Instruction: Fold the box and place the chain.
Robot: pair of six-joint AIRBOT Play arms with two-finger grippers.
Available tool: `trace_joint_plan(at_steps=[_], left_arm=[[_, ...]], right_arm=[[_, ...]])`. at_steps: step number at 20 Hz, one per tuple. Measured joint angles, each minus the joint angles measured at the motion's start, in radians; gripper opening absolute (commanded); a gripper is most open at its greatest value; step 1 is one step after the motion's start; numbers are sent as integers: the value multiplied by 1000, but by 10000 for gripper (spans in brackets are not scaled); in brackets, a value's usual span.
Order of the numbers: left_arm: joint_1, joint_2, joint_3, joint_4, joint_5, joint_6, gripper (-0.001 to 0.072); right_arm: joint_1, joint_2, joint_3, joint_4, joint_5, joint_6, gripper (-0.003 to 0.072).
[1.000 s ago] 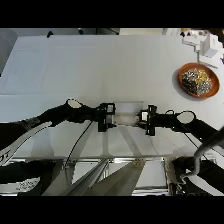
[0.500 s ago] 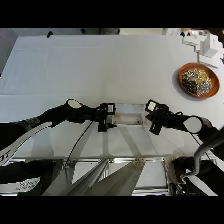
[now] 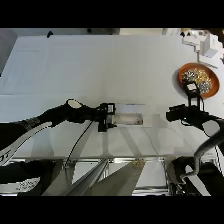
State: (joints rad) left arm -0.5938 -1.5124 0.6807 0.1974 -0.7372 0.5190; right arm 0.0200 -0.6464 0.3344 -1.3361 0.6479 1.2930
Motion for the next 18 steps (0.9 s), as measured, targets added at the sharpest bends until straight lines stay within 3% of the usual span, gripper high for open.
trace_joint_plan(at_steps=[5,10,18], left_arm=[[0,0,0,0,0,0,254],[0,0,0,0,0,0,254],[0,0,0,0,0,0,254]], right_arm=[[-36,-128,0,99,84,92,15],[-43,-206,0,284,169,-6,15],[-43,-301,0,507,209,-156,15]])
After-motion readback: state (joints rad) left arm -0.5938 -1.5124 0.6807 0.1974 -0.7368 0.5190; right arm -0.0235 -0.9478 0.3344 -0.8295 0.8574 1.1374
